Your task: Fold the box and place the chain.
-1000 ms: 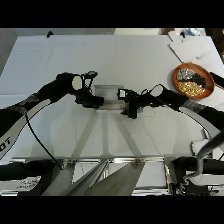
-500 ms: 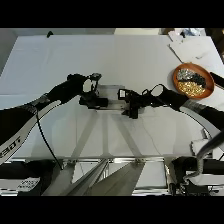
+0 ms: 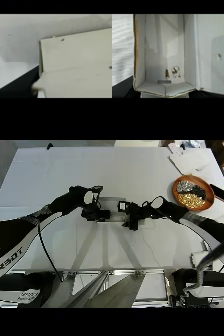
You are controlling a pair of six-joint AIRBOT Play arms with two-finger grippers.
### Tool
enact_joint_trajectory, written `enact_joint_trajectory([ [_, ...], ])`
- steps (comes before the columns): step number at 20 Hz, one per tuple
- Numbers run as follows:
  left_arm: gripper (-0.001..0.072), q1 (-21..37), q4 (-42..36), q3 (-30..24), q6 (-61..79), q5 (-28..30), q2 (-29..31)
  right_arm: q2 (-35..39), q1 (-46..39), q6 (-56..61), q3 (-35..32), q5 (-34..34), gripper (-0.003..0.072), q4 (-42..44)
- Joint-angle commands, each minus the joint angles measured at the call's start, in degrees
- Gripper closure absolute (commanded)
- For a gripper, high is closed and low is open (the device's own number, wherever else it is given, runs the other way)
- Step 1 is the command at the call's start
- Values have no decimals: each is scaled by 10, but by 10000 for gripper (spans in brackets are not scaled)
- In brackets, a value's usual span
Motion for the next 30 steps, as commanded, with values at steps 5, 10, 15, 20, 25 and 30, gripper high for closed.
enact_joint_trajectory([
  [5,191,59,-35,1,126,-34,71,0,0,2,0,3,388,1],
  [10,199,91,-37,0,143,-34,83,0,0,2,0,3,388,1],
  [15,199,88,-126,0,164,-33,42,0,0,2,0,3,388,1],
  [20,220,68,-141,0,161,-39,9,0,0,2,0,3,388,1],
  [25,370,62,-140,0,151,-21,7,0,0,2,0,3,388,1],
  [30,373,38,-45,0,69,-2,7,0,0,2,0,3,388,1],
])
